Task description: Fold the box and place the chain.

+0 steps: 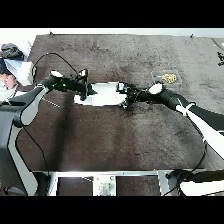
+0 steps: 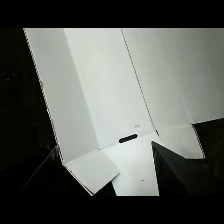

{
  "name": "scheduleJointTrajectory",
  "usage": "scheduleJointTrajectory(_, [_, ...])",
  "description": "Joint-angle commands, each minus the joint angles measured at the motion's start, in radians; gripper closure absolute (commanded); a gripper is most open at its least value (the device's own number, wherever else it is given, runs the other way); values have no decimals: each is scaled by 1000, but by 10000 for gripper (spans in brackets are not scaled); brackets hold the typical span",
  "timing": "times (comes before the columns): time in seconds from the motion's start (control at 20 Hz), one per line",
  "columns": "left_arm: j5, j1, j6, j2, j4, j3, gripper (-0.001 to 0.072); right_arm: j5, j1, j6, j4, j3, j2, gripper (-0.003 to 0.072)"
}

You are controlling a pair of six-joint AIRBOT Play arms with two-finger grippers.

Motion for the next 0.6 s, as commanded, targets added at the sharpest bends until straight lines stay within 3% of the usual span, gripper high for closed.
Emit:
scheduleJointTrajectory(0.0, [-2,0,0,0,0,-1,696,5,-13,2,-38,64,-33,16])
scheduleJointTrajectory(0.45, [-2,0,0,0,0,-1,697,171,-70,-6,-39,172,-85,3])
scheduleJointTrajectory(0.55, [-2,0,0,0,0,-1,696,198,-80,-8,-26,213,-122,-29])
